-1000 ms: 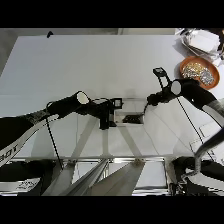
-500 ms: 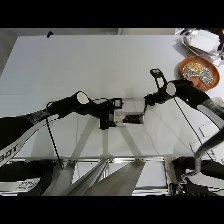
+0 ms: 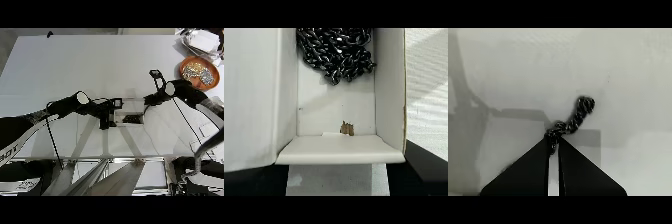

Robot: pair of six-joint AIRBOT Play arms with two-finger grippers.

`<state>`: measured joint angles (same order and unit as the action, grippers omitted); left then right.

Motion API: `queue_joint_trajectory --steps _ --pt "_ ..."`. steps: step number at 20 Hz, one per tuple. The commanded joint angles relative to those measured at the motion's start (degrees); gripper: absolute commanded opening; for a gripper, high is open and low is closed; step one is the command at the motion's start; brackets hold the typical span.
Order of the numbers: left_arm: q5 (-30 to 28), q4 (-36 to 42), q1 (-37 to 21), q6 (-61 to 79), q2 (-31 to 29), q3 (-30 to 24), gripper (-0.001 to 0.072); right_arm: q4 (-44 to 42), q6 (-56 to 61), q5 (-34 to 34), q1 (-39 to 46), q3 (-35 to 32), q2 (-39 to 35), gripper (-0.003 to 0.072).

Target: Fold the box and place the chain.

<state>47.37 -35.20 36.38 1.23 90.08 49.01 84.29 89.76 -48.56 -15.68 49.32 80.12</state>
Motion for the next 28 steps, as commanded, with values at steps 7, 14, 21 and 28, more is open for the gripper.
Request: queue_joint_trajectory --steps 7,14,21,28 --pt "0.0 0.0 0.02 0.02 -0.04 0.0 0.0325 0.74 -0.22 -4.9 -0.02 0.07 -18.36 0.0019" --pt "0.0 0.0 0.02 0.02 -0.04 0.0 0.0325 -7.52 -1.01 -7.93 -0.04 0.07 -39.06 0.002" --pt "0.0 0.0 0.02 0.02 -0.04 0.0 0.0325 -17.4 -4.72 -7.52 -2.84 0.04 -42.29 0.002" --pt "0.0 0.0 0.02 0.0 -0.02 0.0 0.0325 -17.27 -4.7 -5.25 -14.01 0.04 -32.26 0.002"
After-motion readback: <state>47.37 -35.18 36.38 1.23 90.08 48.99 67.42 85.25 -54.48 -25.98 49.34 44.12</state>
